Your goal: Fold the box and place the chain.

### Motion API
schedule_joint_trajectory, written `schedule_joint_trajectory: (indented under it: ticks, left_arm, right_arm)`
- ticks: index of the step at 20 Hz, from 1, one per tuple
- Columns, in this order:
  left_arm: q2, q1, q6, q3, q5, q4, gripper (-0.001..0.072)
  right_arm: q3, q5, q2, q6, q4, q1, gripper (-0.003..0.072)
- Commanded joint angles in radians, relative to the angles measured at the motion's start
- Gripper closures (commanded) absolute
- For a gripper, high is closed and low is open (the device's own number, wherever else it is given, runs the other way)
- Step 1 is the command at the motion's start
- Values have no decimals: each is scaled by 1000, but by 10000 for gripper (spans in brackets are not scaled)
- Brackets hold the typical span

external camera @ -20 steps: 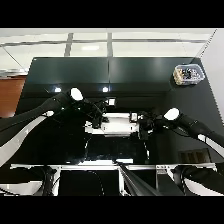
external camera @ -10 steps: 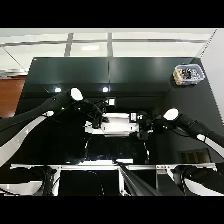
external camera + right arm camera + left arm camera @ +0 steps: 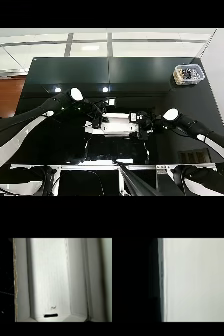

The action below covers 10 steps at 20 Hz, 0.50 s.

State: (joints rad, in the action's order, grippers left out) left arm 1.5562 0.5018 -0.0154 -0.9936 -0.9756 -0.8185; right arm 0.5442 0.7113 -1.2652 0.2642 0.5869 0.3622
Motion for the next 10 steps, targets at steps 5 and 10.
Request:
schedule_joint_trajectory:
  ticks: [5,10]
  left_arm:
    - [0,0,0,0,7,0,686]
    - [0,0,0,0,7,0,686]
  right_arm:
    - [0,-5,-1,-3,1,2,78]
    - [0,-22,-3,-21,18,15,77]
